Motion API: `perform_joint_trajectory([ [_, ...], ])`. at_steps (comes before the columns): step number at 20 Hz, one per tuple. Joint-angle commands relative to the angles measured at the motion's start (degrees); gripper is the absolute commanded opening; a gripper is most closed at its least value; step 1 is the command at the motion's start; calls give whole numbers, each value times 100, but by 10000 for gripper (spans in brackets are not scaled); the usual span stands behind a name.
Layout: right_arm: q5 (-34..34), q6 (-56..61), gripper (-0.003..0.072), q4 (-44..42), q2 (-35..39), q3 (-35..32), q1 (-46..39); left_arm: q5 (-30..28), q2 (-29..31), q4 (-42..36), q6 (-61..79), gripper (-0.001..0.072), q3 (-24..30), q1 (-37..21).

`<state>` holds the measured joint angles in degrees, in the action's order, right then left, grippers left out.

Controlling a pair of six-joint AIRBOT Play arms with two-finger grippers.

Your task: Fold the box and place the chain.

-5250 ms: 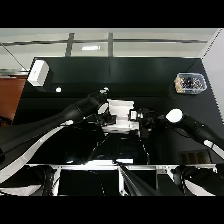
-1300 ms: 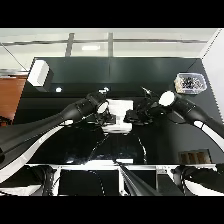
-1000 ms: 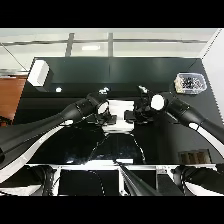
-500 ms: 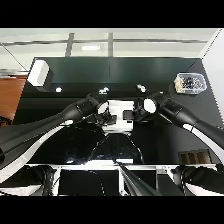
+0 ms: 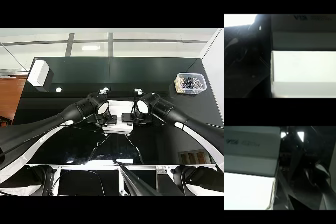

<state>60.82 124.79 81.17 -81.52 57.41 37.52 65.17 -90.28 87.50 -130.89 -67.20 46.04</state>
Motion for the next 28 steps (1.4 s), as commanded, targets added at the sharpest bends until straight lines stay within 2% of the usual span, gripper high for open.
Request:
perform_joint_trajectory([
  [1, 22, 31, 320, -68, -55, 9, 11, 0, -2, 4, 0, 29, -7, 2],
  [11, 20, -120, 293, -186, -264, 7, 42, 7, -2, 4, 0, 29, -7, 2],
  [12, -28, -122, 175, -179, -267, 9, 39, 7, -2, 4, 0, 29, -7, 2],
  [28, 50, -129, 174, -164, -267, 208, 39, 2, -2, 2, 0, 29, -7, 2],
])
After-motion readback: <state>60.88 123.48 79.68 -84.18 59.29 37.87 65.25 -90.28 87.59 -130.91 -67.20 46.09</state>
